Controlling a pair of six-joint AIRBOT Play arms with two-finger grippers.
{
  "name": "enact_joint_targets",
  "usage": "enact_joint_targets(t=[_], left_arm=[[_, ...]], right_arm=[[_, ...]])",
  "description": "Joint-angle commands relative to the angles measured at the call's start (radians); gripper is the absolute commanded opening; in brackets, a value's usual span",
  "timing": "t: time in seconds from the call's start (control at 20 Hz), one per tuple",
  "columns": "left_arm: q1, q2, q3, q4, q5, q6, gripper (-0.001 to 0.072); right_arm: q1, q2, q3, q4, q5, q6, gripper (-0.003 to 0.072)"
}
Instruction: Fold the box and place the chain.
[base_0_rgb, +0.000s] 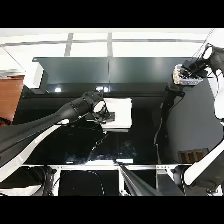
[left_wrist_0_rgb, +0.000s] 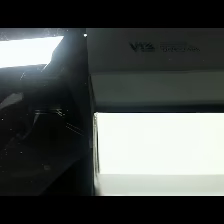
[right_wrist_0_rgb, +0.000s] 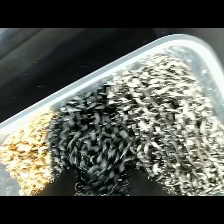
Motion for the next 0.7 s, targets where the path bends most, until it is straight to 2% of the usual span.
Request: enact_joint_targets(t=[0.0, 0.1, 0.2, 0.3, 0.5, 0.65], left_arm=[[0.000, 0.000, 0.000, 0.000, 0.000, 0.000, 0.0026], [0.000, 0.000, 0.000, 0.000, 0.000, 0.000, 0.0026], [0.000, 0.000, 0.000, 0.000, 0.000, 0.000, 0.0026], [0.000, 0.000, 0.000, 0.000, 0.000, 0.000, 0.0026], [0.000, 0.000, 0.000, 0.000, 0.000, 0.000, 0.0026], [0.000, 0.000, 0.000, -0.001, 0.000, 0.000, 0.0026]], right_arm=[[-0.002, -0.006, 0.003, 0.002, 0.024, -0.009, 0.0214], [-0.005, -0.005, 0.010, 0.003, 0.063, -0.010, 0.0021], [-0.007, 0.003, 0.049, 0.005, 0.105, -0.033, 0.0014], [-0.006, 0.054, 0.077, 0.063, 0.106, -0.165, 0.0011], [-0.006, 0.226, 0.077, 0.082, 0.174, -0.304, 0.0010], [-0.006, 0.363, 0.075, 0.166, 0.267, -0.379, 0.0010]])
